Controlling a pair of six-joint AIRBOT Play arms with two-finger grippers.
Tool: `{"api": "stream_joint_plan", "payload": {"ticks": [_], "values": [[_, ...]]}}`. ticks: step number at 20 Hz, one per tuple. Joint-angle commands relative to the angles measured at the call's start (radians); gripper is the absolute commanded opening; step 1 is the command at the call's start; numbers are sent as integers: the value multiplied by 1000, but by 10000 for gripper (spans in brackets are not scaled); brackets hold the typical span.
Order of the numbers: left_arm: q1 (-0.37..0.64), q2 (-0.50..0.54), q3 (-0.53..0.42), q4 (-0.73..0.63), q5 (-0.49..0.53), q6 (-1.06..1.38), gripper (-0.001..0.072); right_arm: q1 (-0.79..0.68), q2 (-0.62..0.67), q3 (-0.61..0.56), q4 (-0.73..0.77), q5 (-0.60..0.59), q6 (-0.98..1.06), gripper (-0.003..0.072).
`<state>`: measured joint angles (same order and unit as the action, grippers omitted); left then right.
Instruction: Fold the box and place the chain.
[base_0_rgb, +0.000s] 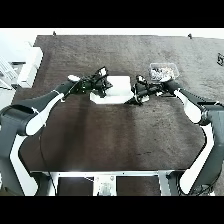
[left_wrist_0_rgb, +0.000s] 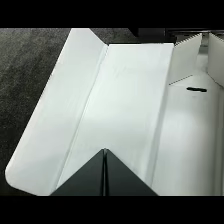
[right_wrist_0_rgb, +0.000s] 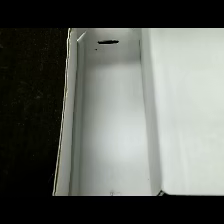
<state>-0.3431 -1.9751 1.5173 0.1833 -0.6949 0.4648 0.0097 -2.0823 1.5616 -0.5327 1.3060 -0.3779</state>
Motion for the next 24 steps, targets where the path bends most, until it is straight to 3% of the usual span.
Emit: {"api": "stream_joint_plan", "payload": {"ticks": [1, 8, 13, 15, 16, 17, 18, 20, 24], "values": [[-7, -6, 0, 20, 31, -4, 18, 0, 0, 0, 0, 0, 0, 408], [-6, 27, 0, 19, 19, 7, 19, 1, 0, 0, 0, 0, 0, 408], [59, 131, 0, 35, -240, -3, 19, 1, 0, 0, 0, 0, 0, 408], [97, 160, 1, 135, -312, -30, 22, 0, 0, 0, 0, 0, 0, 408], [106, 173, 0, 236, -320, -72, 158, 0, 0, 0, 1, 0, 0, 408], [105, 176, 1, 332, -310, -161, 480, 1, 0, 0, 0, 0, 0, 408], [105, 176, 2, 415, -299, -243, 667, 1, 0, 0, 0, 0, 0, 407], [102, 176, 0, 521, -311, -328, 664, 1, 0, 0, 0, 0, 0, 408], [102, 176, 0, 601, -319, -337, 683, 0, 0, 0, 0, 0, 0, 408]]}}
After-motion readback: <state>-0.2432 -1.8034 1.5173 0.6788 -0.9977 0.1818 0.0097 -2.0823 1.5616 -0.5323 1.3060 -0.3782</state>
